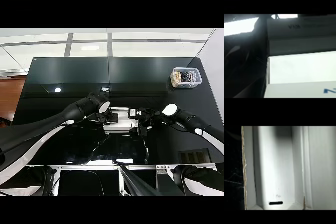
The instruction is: Fold the box and place the chain.
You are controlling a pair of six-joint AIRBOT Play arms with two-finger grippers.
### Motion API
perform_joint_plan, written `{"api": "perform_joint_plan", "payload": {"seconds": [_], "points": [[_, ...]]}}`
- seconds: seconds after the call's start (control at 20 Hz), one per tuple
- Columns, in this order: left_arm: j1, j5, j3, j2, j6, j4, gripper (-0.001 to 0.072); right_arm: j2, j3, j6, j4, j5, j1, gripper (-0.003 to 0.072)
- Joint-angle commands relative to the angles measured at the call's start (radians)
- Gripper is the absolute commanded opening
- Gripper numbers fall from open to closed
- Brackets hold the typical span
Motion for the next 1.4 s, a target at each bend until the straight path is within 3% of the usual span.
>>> {"api": "perform_joint_plan", "payload": {"seconds": [0.0, 0.4, 0.45, 0.5, 0.6, 0.65, 0.7, 0.75, 0.8, 0.85, 0.9, 1.05, 1.1, 1.15, 1.2, 1.35], "points": [[-0.004, -0.011, 0.009, -0.006, -0.026, -0.016, 0.0236, 0.000, 0.000, 0.001, 0.001, 0.000, 0.001, 0.0067], [-0.003, -0.029, 0.006, -0.010, -0.064, 0.003, 0.0235, 0.000, 0.000, 0.001, 0.001, 0.009, 0.001, 0.0067], [-0.003, -0.032, 0.006, -0.010, -0.077, 0.004, 0.0182, 0.000, 0.000, 0.001, 0.001, 0.010, 0.001, 0.0067], [-0.002, -0.031, 0.006, -0.011, -0.082, 0.003, 0.0027, 0.000, 0.000, 0.001, 0.001, 0.009, 0.001, 0.0067], [-0.002, -0.031, 0.006, -0.011, -0.085, 0.004, 0.0027, 0.000, 0.000, 0.001, 0.001, 0.009, 0.001, 0.0067], [-0.002, -0.029, 0.006, -0.011, -0.085, 0.003, 0.0043, 0.000, 0.000, 0.001, 0.001, 0.009, 0.001, 0.0067], [-0.002, -0.027, 0.006, -0.011, -0.086, 0.003, 0.0183, 0.000, 0.000, 0.001, 0.001, 0.009, 0.001, 0.0067], [-0.002, -0.028, 0.007, -0.011, -0.086, 0.004, 0.0390, 0.000, 0.000, 0.001, 0.001, 0.009, 0.001, 0.0066], [-0.002, -0.028, 0.007, -0.011, -0.087, 0.004, 0.0422, 0.000, 0.000, 0.001, 0.001, 0.009, 0.001, 0.0067], [-0.002, -0.028, 0.006, -0.011, -0.097, 0.005, 0.0296, 0.000, 0.000, 0.001, 0.001, 0.008, 0.001, 0.0067], [-0.002, -0.028, 0.007, -0.011, -0.102, 0.005, 0.0026, 0.000, 0.000, 0.001, 0.002, 0.009, 0.001, 0.0067], [-0.002, -0.027, 0.007, -0.011, -0.101, 0.004, 0.0026, 0.001, 0.000, 0.021, 0.004, 0.020, 0.001, 0.0069], [-0.002, -0.026, 0.007, -0.011, -0.101, 0.005, 0.0026, 0.004, 0.002, 0.040, 0.005, 0.020, 0.000, 0.0189], [-0.002, -0.027, 0.007, -0.011, -0.100, 0.008, 0.0026, 0.014, 0.004, 0.077, 0.005, 0.019, 0.001, 0.0601], [-0.002, -0.027, 0.007, -0.011, -0.100, 0.012, 0.0026, 0.030, 0.008, 0.111, -0.007, 0.025, 0.000, 0.0687], [-0.002, -0.027, 0.007, -0.011, -0.087, 0.011, 0.0027, 0.110, 0.011, 0.135, -0.115, 0.037, 0.000, 0.0685]]}}
